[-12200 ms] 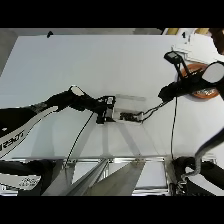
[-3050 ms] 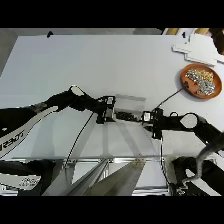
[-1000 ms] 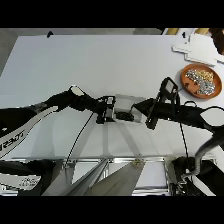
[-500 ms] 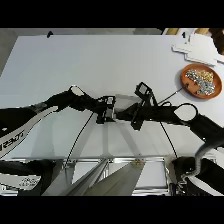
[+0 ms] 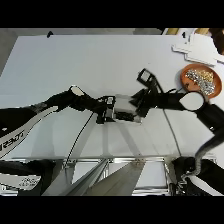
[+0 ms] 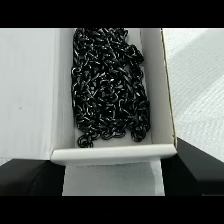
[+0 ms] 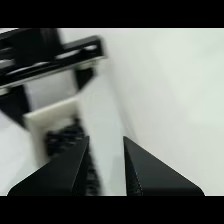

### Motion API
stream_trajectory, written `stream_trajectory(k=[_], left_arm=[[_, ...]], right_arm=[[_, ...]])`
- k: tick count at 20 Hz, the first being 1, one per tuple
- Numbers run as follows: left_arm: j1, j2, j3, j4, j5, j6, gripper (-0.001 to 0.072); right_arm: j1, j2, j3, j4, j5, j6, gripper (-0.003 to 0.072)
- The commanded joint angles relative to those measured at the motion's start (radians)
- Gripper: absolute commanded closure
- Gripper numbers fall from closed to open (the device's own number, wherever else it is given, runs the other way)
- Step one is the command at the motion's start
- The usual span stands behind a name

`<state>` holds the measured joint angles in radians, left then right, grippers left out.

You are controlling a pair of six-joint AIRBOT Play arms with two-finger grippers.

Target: Fold the box and place the chain.

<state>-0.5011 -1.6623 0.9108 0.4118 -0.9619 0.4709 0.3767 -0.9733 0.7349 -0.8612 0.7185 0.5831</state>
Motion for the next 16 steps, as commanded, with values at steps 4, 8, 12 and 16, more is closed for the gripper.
stream_trajectory(k=[4, 8, 12, 16], left_arm=[[0.001, 0.001, 0.001, 0.0, 0.0, 0.0, 0.0573], [0.001, 0.001, 0.001, 0.0, 0.0, 0.0, 0.0573], [0.001, 0.001, 0.001, 0.0, 0.0, 0.0, 0.0573], [0.001, 0.001, 0.001, 0.0, 0.0, 0.0, 0.0573]], right_arm=[[-0.302, -0.027, 0.102, -0.348, 0.116, 0.411, 0.0536], [-0.328, -0.165, 0.102, -0.471, 0.148, 0.678, 0.067], [-0.314, -0.276, 0.102, -0.491, 0.189, 0.701, 0.0454], [-0.314, -0.32, 0.102, -0.509, 0.192, 0.722, 0.045]])
